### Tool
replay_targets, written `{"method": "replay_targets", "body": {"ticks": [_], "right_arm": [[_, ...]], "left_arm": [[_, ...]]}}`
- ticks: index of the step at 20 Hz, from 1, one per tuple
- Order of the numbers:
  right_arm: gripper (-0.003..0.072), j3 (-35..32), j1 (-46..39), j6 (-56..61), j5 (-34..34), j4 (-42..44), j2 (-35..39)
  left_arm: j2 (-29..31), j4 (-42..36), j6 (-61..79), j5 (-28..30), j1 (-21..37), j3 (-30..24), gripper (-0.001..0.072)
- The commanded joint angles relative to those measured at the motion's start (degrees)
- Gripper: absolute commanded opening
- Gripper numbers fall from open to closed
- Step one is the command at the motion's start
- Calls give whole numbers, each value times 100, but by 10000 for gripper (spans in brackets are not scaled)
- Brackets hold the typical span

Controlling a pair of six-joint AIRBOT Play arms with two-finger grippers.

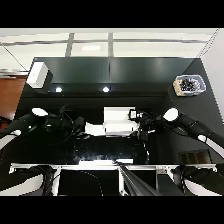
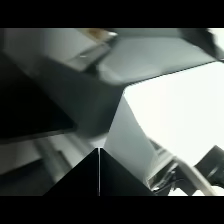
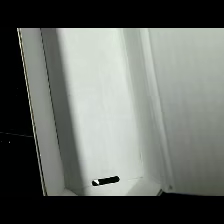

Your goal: Fold the box and place the chain.

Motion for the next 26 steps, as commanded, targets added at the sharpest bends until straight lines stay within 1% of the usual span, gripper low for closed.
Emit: {"method": "replay_targets", "body": {"ticks": [1, 7, 8, 9, 10, 12, 13, 15, 19, 20, 23, 26], "right_arm": [[14, 7, 2, 0, 0, 0, 0], [14, 7, 2, 0, 0, 0, 0], [14, 7, 2, 0, 0, 0, 0], [14, 7, 2, 0, 0, 0, 0], [15, 7, 2, 0, 0, 0, 0], [14, 7, 2, 0, 0, 0, 0], [14, 7, 2, 0, 0, 0, 0], [14, 7, 2, 0, 0, 0, 0], [14, 7, 2, 0, 0, 0, 0], [15, 7, 2, 0, -2, 0, 0], [14, 7, 2, 0, 0, 0, 0], [14, 7, 2, 0, -2, 0, 0]], "left_arm": [[-221, -754, 518, 26, -398, 157, 27], [-221, -649, 496, -498, -356, 603, 37], [-221, -649, 498, -533, -354, 675, 144], [-221, -649, 516, -566, -352, 758, 320], [-219, -649, 514, -586, -352, 833, 423], [-221, -649, 514, -636, -361, 977, 530], [-221, -643, 511, -671, -385, 1047, 562], [-221, -308, 400, -699, -533, 1246, 562], [-221, 1259, -879, -461, -1211, 1845, 562], [-221, 1478, -1084, -389, -1362, 1993, 562], [-221, 1602, -1392, -262, -1768, 2341, 561], [-221, 1604, -1574, -258, -1991, 2509, 561]]}}
